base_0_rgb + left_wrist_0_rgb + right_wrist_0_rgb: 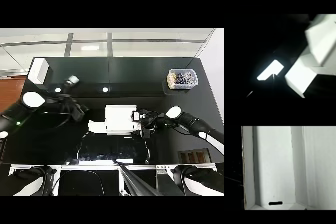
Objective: Fold the box and place the chain.
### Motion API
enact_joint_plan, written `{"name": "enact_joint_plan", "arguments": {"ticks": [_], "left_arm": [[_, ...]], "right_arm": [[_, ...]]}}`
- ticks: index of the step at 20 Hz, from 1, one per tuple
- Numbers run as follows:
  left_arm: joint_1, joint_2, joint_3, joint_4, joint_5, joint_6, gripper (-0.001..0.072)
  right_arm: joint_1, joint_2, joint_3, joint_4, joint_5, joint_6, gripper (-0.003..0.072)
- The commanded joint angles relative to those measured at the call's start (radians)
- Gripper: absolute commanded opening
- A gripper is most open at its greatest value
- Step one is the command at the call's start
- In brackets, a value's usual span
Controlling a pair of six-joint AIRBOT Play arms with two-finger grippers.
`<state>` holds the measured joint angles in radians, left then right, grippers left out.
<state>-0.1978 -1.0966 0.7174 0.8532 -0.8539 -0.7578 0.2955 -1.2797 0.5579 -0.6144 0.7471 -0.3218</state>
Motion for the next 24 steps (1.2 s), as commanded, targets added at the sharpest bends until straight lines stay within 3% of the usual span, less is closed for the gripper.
{"name": "enact_joint_plan", "arguments": {"ticks": [1, 3, 5, 11, 14, 21, 22, 23, 24], "left_arm": [[0.192, -0.019, -0.079, -0.01, -0.108, -0.514, 0.0029], [0.255, -0.1, -0.109, -0.173, -0.272, -0.409, 0.0029], [0.246, -0.177, -0.11, -0.248, -0.344, -0.316, 0.0027], [0.076, -0.34, -0.095, -0.237, -0.256, -0.375, 0.0027], [0.004, -0.352, -0.093, -0.253, -0.225, -0.372, 0.0027], [-0.009, -0.352, -0.091, -0.38, -0.243, -0.229, 0.0033], [-0.009, -0.352, -0.085, -0.38, -0.251, -0.213, 0.0067], [-0.009, -0.352, -0.077, -0.38, -0.256, -0.211, 0.0239], [-0.009, -0.352, -0.067, -0.38, -0.257, -0.211, 0.0472]], "right_arm": [[0.0, 0.0, 0.0, 0.0, 0.0, 0.0, 0.0128], [0.0, 0.0, 0.0, 0.0, 0.0, 0.0, 0.0128], [0.0, 0.0, 0.0, 0.0, 0.0, 0.0, 0.0128], [0.0, 0.0, 0.0, 0.0, 0.0, 0.0, 0.0129], [0.0, 0.0, 0.0, 0.0, 0.0, 0.0, 0.0128], [0.0, 0.0, 0.0, 0.0, 0.0, 0.0, 0.0128], [0.0, 0.0, 0.0, 0.0, 0.0, 0.0, 0.0128], [0.0, 0.0, 0.0, 0.0, 0.0, 0.0, 0.0128], [0.0, 0.0, 0.0, 0.0, 0.0, 0.0, 0.0128]]}}
